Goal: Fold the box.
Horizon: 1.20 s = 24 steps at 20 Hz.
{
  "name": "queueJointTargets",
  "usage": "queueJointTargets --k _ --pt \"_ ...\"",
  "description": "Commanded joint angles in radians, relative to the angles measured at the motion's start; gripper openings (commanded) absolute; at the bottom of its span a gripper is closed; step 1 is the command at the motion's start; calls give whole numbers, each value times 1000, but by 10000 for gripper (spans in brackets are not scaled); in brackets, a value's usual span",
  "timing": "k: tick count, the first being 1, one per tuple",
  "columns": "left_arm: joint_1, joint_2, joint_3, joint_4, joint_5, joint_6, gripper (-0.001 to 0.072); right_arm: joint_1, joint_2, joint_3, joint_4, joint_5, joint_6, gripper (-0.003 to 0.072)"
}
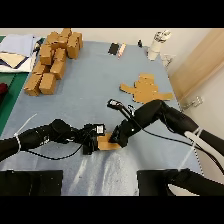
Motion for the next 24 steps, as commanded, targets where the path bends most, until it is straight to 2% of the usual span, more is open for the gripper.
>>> queueJointTargets --k 1,6,10,13,15,20,21,22,24 --pt "0 0 1 0 0 0 528 145 167 -105 -277 309 23 49" --pt "0 0 1 0 0 0 528 305 317 -131 -514 381 56 55" --pt "0 0 0 0 0 0 527 478 320 -145 -847 418 312 65" --pt "0 0 1 0 0 0 527 620 319 -172 -1082 423 589 212" --pt "0 0 1 0 0 0 527 687 316 -195 -1201 422 719 214" --pt "0 0 1 0 2 0 527 710 285 -194 -1193 419 741 235" --pt "0 0 1 0 2 0 527 709 278 -194 -1193 419 741 304" --pt "0 0 1 0 2 0 528 709 269 -194 -1194 418 740 438" --pt "0 0 1 0 0 0 527 709 249 -194 -1194 420 740 453"
